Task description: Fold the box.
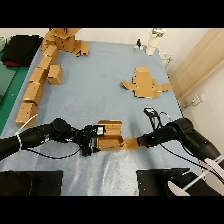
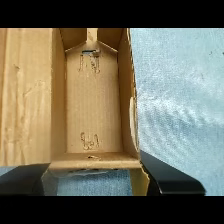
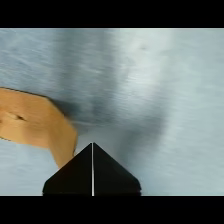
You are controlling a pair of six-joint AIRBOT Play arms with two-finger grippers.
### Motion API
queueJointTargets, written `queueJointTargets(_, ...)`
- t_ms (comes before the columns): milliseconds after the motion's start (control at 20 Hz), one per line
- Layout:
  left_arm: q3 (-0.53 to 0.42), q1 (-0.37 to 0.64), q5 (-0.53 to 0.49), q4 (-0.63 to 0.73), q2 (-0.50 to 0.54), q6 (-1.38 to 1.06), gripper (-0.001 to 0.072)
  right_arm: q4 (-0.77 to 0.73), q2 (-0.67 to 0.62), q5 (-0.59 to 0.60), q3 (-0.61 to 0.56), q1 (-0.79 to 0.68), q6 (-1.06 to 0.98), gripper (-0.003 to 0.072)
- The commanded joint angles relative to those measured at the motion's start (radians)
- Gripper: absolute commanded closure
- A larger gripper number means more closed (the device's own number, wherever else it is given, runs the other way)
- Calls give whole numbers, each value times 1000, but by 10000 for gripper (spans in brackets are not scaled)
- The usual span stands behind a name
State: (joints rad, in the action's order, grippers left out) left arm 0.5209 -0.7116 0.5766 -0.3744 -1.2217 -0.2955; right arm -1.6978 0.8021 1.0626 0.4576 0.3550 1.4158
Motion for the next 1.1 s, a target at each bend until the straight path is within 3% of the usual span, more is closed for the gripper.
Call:
queueJointTargets(0, 1, 1, 0, 0, 0, -1, 239, -231, 100, -134, -23, -16, 72, 684)
queueJointTargets(200, 1, 1, 0, 0, 0, -1, 239, -330, 141, -139, -23, -16, 155, 684)
queueJointTargets(550, 1, 1, 0, 0, 0, -1, 239, -362, -69, -119, -19, 14, 100, 680)
queueJointTargets(650, 1, 1, 0, 0, 0, -1, 239, -394, -100, -116, -19, 14, 99, 472)
queueJointTargets(750, 1, 1, 0, 0, 0, -1, 239, -432, -93, -108, -19, 14, 100, 334)
queueJointTargets(900, 1, 1, 0, 0, 0, -1, 239, -474, -70, -103, -19, 14, 101, 293)
queueJointTargets(950, 1, 1, 0, 0, 0, -1, 238, -480, -58, -104, -19, 14, 103, 247)
queueJointTargets(1050, 1, 1, 0, 0, 0, -1, 239, -480, -34, -111, -19, 14, 102, 242)
